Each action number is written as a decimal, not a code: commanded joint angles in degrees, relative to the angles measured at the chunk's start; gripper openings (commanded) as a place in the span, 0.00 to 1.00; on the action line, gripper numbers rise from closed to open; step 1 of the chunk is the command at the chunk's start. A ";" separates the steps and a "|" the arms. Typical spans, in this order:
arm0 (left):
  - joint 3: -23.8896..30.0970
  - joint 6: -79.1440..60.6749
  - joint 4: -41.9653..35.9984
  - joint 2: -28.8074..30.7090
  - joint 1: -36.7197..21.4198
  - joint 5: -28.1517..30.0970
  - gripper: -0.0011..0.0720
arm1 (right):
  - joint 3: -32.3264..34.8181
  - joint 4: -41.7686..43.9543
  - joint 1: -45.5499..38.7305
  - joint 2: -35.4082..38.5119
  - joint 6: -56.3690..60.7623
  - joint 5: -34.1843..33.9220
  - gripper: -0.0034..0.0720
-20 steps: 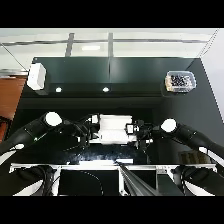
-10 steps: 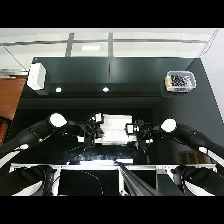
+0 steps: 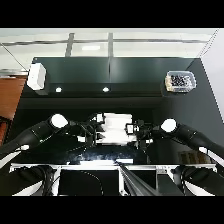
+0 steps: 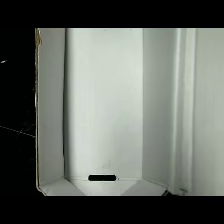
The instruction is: Fold the box and place the chain.
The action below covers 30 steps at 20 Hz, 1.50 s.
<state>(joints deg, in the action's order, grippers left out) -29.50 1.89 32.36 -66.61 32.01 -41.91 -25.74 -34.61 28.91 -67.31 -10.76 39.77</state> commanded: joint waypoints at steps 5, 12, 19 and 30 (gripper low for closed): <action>0.00 0.04 -0.31 -0.04 0.09 -0.57 0.54 | 0.04 0.00 0.02 -0.04 -0.02 -0.02 0.70; -2.97 14.16 15.28 6.58 -5.29 -6.01 0.06 | 0.04 0.00 0.02 -0.04 -0.02 0.00 0.70; -3.93 54.86 33.77 19.54 -29.07 -20.70 0.06 | 0.04 0.00 0.02 -0.04 -0.02 0.00 0.70; 10.34 63.54 7.56 2.86 -43.56 -25.46 0.05 | 0.04 0.00 0.02 -0.04 -0.02 0.00 0.70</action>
<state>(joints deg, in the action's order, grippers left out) -21.21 69.49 48.21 -57.87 -10.83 -66.35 -25.74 -34.61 28.91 -67.31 -10.79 39.75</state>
